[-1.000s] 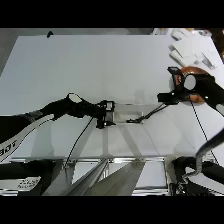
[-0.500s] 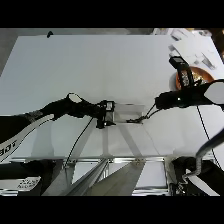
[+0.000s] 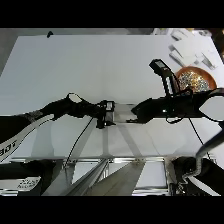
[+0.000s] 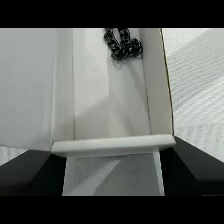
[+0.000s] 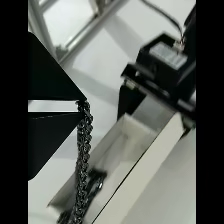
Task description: Fold the box and place the chain.
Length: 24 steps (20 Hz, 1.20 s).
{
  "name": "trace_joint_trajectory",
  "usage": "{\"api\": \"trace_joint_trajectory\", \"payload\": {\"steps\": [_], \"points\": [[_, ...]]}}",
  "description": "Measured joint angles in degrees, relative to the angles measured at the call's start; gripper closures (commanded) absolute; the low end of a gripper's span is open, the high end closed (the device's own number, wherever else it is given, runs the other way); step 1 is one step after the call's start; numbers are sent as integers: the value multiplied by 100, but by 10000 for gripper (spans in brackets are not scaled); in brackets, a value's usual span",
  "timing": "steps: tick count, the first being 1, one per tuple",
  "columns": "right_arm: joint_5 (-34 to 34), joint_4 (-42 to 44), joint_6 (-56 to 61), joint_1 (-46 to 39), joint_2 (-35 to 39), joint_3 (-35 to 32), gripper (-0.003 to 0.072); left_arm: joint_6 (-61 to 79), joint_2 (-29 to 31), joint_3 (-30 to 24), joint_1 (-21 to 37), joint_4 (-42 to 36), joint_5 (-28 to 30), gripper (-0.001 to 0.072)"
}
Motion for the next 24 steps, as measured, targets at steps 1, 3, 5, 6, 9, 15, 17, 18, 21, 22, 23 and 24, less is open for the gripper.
{"api": "trace_joint_trajectory", "payload": {"steps": [1,3,5,6,9,15,17,18,21,22,23,24], "points": [[-87,190,-59,35,4,0,665,0,0,0,0,0,0,506],[-203,494,-162,76,7,0,665,2,0,0,0,2,0,506],[-286,664,-232,96,7,0,665,2,0,0,0,0,0,506],[-315,728,-254,103,4,0,665,0,0,0,2,0,0,506],[-426,833,-291,114,-11,0,665,0,0,0,0,0,0,506],[-573,752,-334,199,-46,0,666,0,0,0,0,0,0,506],[-640,286,-205,221,-46,0,666,0,0,-2,2,0,0,506],[-673,-42,-46,225,-35,0,666,2,0,0,0,0,0,506],[-708,-1108,479,223,83,7,666,0,0,0,2,0,0,506],[-721,-1419,632,195,153,7,666,2,0,0,2,0,0,506],[-719,-1696,772,142,232,7,666,0,0,0,0,0,0,506],[-717,-1926,866,81,310,7,666,0,0,-2,0,0,0,507]]}}
